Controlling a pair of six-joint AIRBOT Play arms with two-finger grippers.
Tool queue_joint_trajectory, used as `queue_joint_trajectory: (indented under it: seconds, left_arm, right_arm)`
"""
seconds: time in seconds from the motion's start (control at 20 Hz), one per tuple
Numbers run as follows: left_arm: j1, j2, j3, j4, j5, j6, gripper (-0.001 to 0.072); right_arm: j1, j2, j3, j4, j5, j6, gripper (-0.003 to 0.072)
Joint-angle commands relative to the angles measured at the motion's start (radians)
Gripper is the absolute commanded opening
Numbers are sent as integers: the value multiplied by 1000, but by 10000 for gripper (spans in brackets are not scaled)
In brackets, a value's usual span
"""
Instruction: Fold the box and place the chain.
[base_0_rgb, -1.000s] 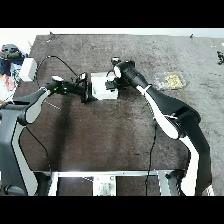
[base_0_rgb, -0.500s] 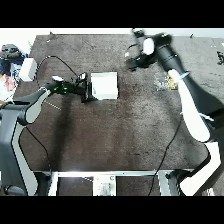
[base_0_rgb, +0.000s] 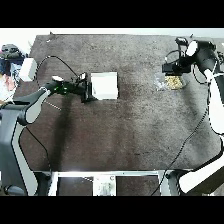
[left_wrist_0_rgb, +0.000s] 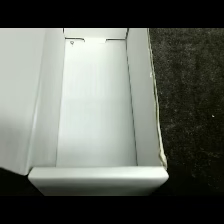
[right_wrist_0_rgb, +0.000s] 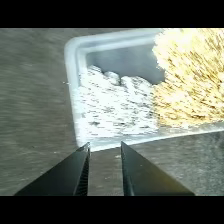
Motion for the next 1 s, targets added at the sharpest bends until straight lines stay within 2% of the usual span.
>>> queue_joint_trajectory:
  seconds: [0.0, 0.3, 0.7, 0.75, 0.85, 0.95]
  left_arm:
    - [1, 0, 0, 0, 0, 0, 218]
    - [1, 0, 0, 0, 0, 0, 217]
    - [1, 0, 0, 0, 1, 0, 217]
    - [1, 0, 0, 0, 1, 0, 217]
    - [1, 0, 0, 0, 1, 0, 217]
    - [1, 0, 0, 0, 1, 0, 217]
  right_arm:
    - [-41, -31, -42, 67, -30, -59, 226]
    - [-41, -109, -42, 78, -34, -58, 224]
    - [-40, -145, -42, 77, -80, -66, 223]
    - [-40, -145, -43, 77, -86, -66, 213]
    - [-40, -145, -42, 76, -87, -66, 75]
    - [-40, -145, -43, 76, -86, -65, 76]
